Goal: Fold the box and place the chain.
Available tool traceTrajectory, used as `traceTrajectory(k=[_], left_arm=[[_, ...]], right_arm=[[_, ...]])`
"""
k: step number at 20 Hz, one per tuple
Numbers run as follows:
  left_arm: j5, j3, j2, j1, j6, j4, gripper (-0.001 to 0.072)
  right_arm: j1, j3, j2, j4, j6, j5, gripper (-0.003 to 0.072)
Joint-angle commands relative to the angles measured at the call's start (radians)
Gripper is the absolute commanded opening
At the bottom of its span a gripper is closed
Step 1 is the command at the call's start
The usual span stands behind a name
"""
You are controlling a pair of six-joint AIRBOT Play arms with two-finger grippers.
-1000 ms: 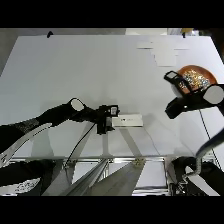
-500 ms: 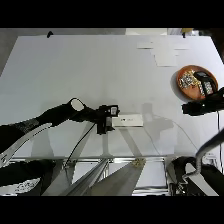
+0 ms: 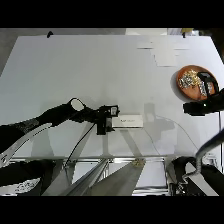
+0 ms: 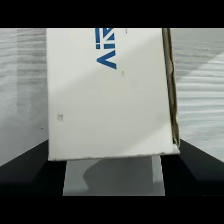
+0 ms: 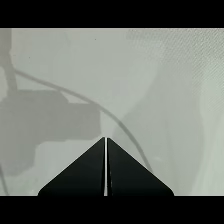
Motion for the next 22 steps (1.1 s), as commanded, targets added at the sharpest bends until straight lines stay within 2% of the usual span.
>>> traceTrajectory(k=[1, 3, 4, 5, 8, 11, 14, 19, 22], left_arm=[[-0.019, 0.0, 0.003, 0.0, -0.006, -0.003, 0.0202], [-0.029, 0.0, 0.019, 0.001, -0.055, -0.002, 0.0191], [-0.029, 0.0, 0.038, 0.001, -0.121, 0.0, 0.0085], [-0.029, 0.0, 0.064, 0.003, -0.174, 0.016, 0.0009], [-0.02, 0.0, 0.162, 0.022, -0.281, 0.113, 0.0003], [-0.021, 0.0, 0.288, 0.09, -0.434, 0.187, 0.0003], [-0.043, 0.0, 0.41, 0.202, -0.587, 0.209, 0.0007], [-0.051, 0.0, 0.616, 0.48, -0.856, 0.417, 0.001], [-0.053, 0.0, 0.675, 0.666, -1.007, 0.544, 0.0009]], right_arm=[[-0.001, 0.0, 0.001, 0.0, 0.003, 0.001, 0.0019], [-0.001, 0.0, 0.001, 0.0, 0.003, 0.001, 0.0019], [-0.001, 0.0, 0.001, 0.0, 0.003, 0.001, 0.0019], [-0.001, 0.0, 0.001, 0.0, 0.003, 0.001, 0.0019], [-0.001, 0.0, 0.001, 0.0, 0.003, 0.001, 0.0019], [-0.001, 0.0, 0.001, 0.0, 0.003, 0.001, 0.0019], [-0.001, 0.0, 0.001, 0.0, 0.003, 0.001, 0.0019], [-0.001, 0.0, 0.001, 0.0, 0.003, 0.001, 0.0019], [-0.001, 0.0, 0.001, 0.0, 0.003, 0.001, 0.0019]])
